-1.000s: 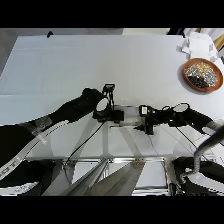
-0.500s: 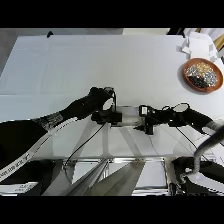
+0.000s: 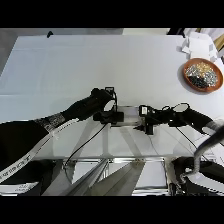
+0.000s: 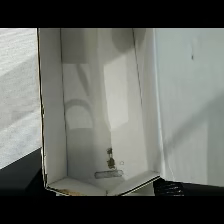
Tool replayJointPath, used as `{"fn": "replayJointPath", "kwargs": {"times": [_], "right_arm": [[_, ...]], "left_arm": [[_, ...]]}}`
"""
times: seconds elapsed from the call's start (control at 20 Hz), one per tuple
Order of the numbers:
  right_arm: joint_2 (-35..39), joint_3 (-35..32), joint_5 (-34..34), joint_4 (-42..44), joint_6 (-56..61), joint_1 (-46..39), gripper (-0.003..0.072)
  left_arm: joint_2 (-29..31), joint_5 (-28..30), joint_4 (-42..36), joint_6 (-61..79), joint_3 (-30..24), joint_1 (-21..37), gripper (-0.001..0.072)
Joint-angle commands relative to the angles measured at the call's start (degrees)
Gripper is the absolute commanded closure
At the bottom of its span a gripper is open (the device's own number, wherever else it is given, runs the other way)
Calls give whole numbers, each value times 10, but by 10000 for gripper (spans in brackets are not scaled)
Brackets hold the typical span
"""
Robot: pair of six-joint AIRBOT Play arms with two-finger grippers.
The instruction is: Fold the box and place the chain.
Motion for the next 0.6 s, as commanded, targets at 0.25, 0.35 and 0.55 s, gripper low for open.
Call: {"fn": "replayJointPath", "kwargs": {"times": [0.25, 0.35, 0.55], "right_arm": [[0, 0, 0, 0, 0, 0, 306], [0, 0, 0, 0, 0, 0, 306], [0, 0, 0, 0, 0, 0, 306]], "left_arm": [[-8, 12, 18, -13, 1, -16, 562], [-14, 11, 18, -13, 0, -20, 560], [-16, 0, 18, -13, 1, -21, 561]]}}
